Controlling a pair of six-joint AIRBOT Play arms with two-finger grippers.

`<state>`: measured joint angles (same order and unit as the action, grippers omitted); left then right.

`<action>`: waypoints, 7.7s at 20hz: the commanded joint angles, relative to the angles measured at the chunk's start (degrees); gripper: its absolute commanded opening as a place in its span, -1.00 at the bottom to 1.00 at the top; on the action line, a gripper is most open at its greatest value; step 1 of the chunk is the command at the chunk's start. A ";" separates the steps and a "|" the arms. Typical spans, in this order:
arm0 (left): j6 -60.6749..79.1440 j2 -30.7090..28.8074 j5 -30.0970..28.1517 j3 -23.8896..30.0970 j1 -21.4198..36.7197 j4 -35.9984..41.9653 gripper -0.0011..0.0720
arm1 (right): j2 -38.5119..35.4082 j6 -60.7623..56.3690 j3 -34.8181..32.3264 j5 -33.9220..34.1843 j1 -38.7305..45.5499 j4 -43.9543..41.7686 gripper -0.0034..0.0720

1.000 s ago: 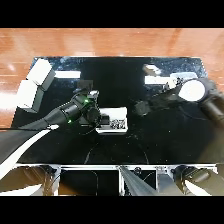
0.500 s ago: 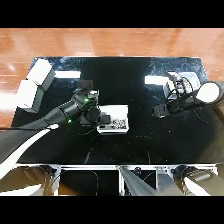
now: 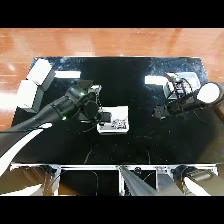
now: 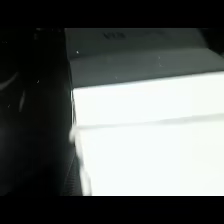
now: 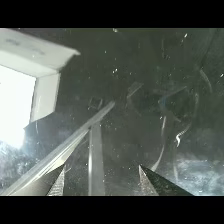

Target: Fold the box and place the chain.

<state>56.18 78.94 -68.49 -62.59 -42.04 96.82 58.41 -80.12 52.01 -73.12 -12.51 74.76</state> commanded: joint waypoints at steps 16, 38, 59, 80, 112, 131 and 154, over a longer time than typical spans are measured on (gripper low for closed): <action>19.50 -23.06 3.58 20.41 15.50 8.90 0.09 | 32.79 31.10 35.71 3.08 -12.00 -11.78 0.99; 19.47 -23.06 6.25 20.52 15.50 8.92 0.09 | 26.08 37.18 24.94 -2.80 -22.60 -6.56 0.99; 19.50 -23.06 2.99 20.61 16.13 5.25 0.09 | 29.18 44.59 24.76 -4.09 -26.60 -2.49 0.36; 19.47 -23.06 2.97 20.63 17.42 5.38 0.09 | 29.18 42.32 24.50 -6.12 -26.64 -2.73 -0.02; 19.45 -22.99 6.14 20.65 17.40 7.41 0.09 | 29.92 41.27 21.16 -2.29 -28.30 -2.89 -0.02; 19.45 -22.99 6.12 20.65 17.40 7.65 0.09 | 26.67 39.98 21.22 -2.64 -28.30 -2.91 -0.02; 93.53 -9.07 8.94 9.79 8.20 13.84 0.76 | 17.09 18.84 8.63 -17.75 18.78 -18.36 -0.02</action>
<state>139.39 68.88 -58.85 -51.92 -31.57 112.31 75.88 -61.32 61.82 -90.28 4.67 57.12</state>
